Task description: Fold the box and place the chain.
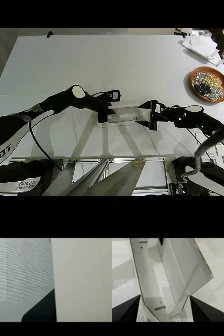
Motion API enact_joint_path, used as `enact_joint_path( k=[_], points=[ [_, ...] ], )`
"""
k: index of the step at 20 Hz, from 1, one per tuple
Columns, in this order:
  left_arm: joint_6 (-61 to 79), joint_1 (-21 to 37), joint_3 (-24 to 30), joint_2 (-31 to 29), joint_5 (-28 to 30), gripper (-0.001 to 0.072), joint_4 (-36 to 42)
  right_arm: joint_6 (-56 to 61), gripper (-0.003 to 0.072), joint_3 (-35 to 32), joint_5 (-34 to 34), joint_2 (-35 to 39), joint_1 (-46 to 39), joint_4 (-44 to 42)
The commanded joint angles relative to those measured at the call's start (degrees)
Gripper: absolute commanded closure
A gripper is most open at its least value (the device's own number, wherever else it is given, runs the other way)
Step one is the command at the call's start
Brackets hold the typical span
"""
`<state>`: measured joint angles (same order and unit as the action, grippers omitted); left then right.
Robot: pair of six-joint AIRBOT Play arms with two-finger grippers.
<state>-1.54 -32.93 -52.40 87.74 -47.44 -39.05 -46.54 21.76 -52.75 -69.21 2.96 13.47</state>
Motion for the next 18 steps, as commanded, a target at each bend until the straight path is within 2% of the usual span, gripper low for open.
enact_joint_path(
  k=[1, 5, 12, 15, 17, 18],
  points=[
    [0.0, 0.0, 0.0, 0.0, 0.0, 0.0697, 0.0, 0.1, 0.0016, 0.2, -0.2, -1.7, 1.1, 0.8],
    [0.0, 0.0, 0.0, 0.0, 0.0, 0.0697, 0.0, -0.2, 0.0016, 1.5, -0.2, -4.8, 4.7, 0.7],
    [0.0, 0.0, 0.0, 0.0, 0.0, 0.0697, 0.0, 2.8, 0.0016, 1.7, 1.2, -6.1, 4.8, 3.4],
    [0.0, 0.0, 0.0, 0.0, 0.0, 0.0697, 0.0, 3.0, 0.0037, 1.8, 1.5, -6.3, 4.8, 3.3],
    [0.0, 0.0, 0.0, 0.0, 0.1, 0.0697, 0.0, 3.5, 0.0096, 1.8, 1.5, -6.3, 4.8, 3.5],
    [0.0, 0.0, 0.0, 0.0, 0.0, 0.0697, 0.0, 4.7, 0.0099, 1.8, 1.6, -6.3, 4.8, 3.9]
  ],
)
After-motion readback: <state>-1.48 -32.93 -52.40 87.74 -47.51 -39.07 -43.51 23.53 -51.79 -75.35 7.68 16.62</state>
